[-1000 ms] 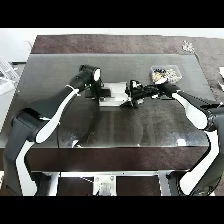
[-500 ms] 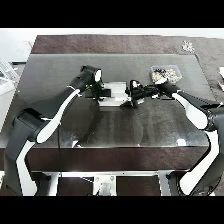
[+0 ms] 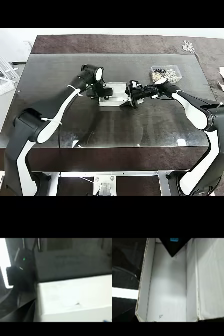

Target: Fold the box and place the chain.

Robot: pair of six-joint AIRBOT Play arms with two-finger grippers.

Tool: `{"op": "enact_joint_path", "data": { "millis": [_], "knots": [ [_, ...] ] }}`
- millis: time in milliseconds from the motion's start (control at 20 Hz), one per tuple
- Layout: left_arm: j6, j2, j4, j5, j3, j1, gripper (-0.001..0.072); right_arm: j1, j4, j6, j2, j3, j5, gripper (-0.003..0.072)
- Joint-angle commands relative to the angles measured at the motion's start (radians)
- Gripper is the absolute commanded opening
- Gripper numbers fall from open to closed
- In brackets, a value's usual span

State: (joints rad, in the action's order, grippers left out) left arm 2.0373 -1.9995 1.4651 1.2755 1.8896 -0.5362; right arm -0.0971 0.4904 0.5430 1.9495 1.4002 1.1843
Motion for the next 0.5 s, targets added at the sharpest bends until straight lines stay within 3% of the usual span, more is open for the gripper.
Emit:
{"op": "enact_joint_path", "data": {
  "millis": [0,250,450],
  "knots": [
    [-0.033,0.002,-0.014,0.088,0.056,0.006,0.0478,0.0,-0.001,0.0,0.0,0.0,0.003,0.0591],
    [-0.168,0.027,-0.081,0.294,0.154,0.044,0.0479,0.0,-0.001,0.0,0.0,0.0,0.003,0.0591],
    [-0.312,0.134,-0.118,0.349,0.153,0.119,0.0479,0.0,0.0,0.0,0.0,0.0,0.003,0.0591]
  ]
}}
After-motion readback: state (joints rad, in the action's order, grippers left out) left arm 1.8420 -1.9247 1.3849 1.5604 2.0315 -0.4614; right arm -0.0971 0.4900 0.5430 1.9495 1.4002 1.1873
